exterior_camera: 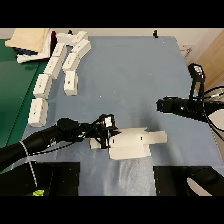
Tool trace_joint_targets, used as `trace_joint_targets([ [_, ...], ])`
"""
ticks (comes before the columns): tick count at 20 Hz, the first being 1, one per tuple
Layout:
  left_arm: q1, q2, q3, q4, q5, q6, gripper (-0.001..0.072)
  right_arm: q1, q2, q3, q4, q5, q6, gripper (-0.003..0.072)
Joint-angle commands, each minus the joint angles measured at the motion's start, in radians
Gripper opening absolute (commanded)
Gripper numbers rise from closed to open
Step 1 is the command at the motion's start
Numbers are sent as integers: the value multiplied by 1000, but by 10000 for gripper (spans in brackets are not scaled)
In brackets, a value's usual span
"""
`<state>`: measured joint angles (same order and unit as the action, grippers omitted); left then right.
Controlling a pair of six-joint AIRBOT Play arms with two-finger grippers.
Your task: Fold the box.
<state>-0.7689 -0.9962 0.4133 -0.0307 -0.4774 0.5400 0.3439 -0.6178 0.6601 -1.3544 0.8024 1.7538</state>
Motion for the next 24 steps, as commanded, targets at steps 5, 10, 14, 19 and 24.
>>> trace_joint_targets([
  [5,29,1,1,187,-147,-115,13,1,1,1,0,0,-8,6],
  [10,28,-2,0,318,-158,-232,13,1,1,1,1,0,-8,6],
  [14,26,-2,0,354,-199,-295,13,1,1,1,1,0,-8,6],
  [19,29,-1,0,353,-203,-302,15,1,1,1,1,18,-8,6],
  [24,29,-1,1,349,-204,-302,15,1,2,3,2,348,220,3],
])
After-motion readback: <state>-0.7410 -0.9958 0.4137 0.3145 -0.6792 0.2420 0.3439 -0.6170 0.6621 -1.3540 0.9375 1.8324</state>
